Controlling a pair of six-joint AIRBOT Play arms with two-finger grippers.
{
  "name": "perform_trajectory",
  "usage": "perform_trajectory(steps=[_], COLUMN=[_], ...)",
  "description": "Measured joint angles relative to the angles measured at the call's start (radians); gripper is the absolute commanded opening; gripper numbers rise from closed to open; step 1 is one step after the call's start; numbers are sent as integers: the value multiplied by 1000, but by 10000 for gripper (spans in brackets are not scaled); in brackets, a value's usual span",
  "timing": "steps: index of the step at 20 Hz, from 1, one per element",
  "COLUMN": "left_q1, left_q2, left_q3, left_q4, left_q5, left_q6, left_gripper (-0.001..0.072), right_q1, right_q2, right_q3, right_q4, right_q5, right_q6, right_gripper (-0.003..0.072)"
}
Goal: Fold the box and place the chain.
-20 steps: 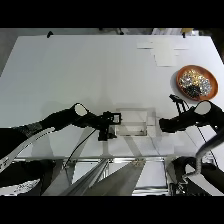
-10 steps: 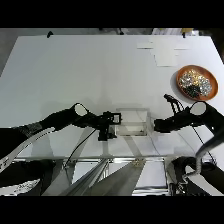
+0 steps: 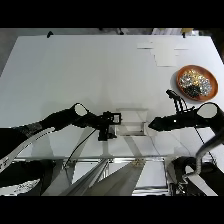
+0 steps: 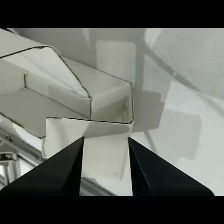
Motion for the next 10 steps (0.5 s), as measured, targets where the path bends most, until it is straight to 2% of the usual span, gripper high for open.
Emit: perform_trajectory(steps=[3, 5, 10], left_q1=[0, 0, 0], left_q2=[0, 0, 0], left_q3=[0, 0, 0], left_q4=[0, 0, 0], left_q5=[0, 0, 0], left_q6=[0, 0, 0], left_gripper=[140, 140, 140], right_q1=[0, 3, 87], right_q2=[4, 6, 7], right_q3=[0, 0, 0], right_q4=[11, 13, -18], right_q5=[14, 19, -5], right_q6=[-11, -16, 0], right_gripper=[360, 423, 424])
